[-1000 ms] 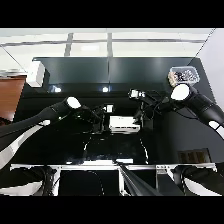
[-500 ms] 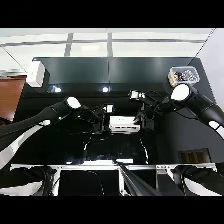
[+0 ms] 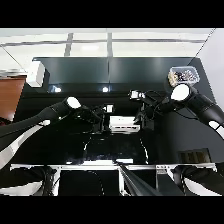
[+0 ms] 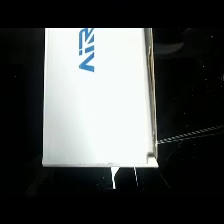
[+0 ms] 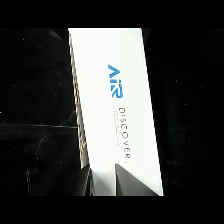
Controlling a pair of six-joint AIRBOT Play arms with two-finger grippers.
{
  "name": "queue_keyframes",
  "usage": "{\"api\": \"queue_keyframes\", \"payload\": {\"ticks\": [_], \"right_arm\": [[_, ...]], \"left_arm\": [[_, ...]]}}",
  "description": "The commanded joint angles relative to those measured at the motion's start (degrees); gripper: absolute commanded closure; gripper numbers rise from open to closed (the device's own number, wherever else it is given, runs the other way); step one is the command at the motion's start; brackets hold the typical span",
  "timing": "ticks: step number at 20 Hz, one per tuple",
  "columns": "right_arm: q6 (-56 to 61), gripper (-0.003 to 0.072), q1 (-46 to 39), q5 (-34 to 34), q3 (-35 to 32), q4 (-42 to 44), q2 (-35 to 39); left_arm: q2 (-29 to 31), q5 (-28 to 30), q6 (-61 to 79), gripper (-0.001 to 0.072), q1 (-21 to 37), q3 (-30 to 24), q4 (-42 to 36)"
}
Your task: Fold the box and place the chain.
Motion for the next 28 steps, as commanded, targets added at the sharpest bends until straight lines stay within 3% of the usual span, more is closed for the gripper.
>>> {"api": "queue_keyframes", "payload": {"ticks": [1,8,10,21,25,28], "right_arm": [[0.2,0.0566,0.07,0.63,-0.02,-0.11,-0.07],[1.03,0.0556,0.07,0.94,-0.87,-0.15,-0.13],[1.03,0.0477,0.07,0.72,-0.87,-0.17,-0.13],[3.85,0.0478,-0.04,-0.35,-3.56,0.09,0.26],[15.06,0.048,-2.29,1.95,-3.56,0.22,4.42],[32.79,0.05,-7.34,6.23,-5.66,2.29,5.73]], "left_arm": [[-0.02,0.0,0.0,0.0244,-0.04,0.02,0.02],[-0.02,0.0,0.0,0.0244,-0.04,0.02,0.02],[-0.02,0.0,0.0,0.0244,-0.04,0.02,0.0],[-0.02,0.0,0.0,0.0244,-0.04,0.02,0.0],[-0.02,0.0,0.0,0.0244,-0.04,0.02,0.0],[-0.02,0.0,0.0,0.0244,-0.04,0.02,0.02]]}}
